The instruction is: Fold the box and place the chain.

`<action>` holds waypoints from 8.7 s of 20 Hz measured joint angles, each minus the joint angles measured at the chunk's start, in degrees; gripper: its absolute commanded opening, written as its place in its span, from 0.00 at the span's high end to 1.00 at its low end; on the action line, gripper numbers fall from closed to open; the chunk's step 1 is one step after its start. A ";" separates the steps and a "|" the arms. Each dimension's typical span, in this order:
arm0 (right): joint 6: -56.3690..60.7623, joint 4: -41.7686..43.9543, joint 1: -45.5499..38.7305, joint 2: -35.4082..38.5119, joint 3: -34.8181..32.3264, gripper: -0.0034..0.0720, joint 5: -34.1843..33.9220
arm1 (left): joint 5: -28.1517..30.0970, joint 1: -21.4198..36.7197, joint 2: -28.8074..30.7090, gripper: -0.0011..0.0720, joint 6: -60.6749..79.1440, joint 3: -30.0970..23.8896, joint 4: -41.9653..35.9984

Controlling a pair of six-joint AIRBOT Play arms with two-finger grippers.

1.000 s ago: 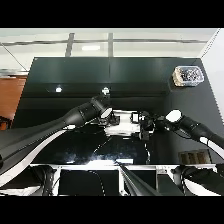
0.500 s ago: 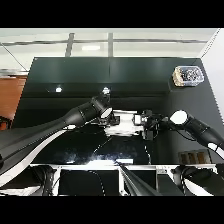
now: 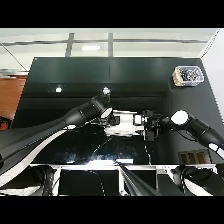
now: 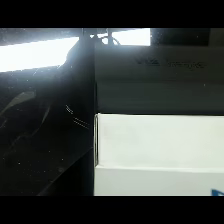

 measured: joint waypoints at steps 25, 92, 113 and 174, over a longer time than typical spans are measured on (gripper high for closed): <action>6.82 12.02 2.84 -3.91 0.00 0.94 -5.62 | 0.24 0.00 0.02 0.95 -0.04 0.00 -0.15; 122.84 -34.36 15.13 -14.27 25.77 0.50 19.47 | -1.86 0.76 0.00 0.95 -0.07 0.00 -0.13; 126.68 -35.80 17.94 -18.58 26.25 0.52 19.10 | -2.01 1.03 0.00 0.95 0.11 -0.02 -0.04; 138.79 -29.94 -34.95 -47.19 71.67 0.23 13.42 | -1.75 1.03 0.00 0.95 -0.07 0.00 -0.11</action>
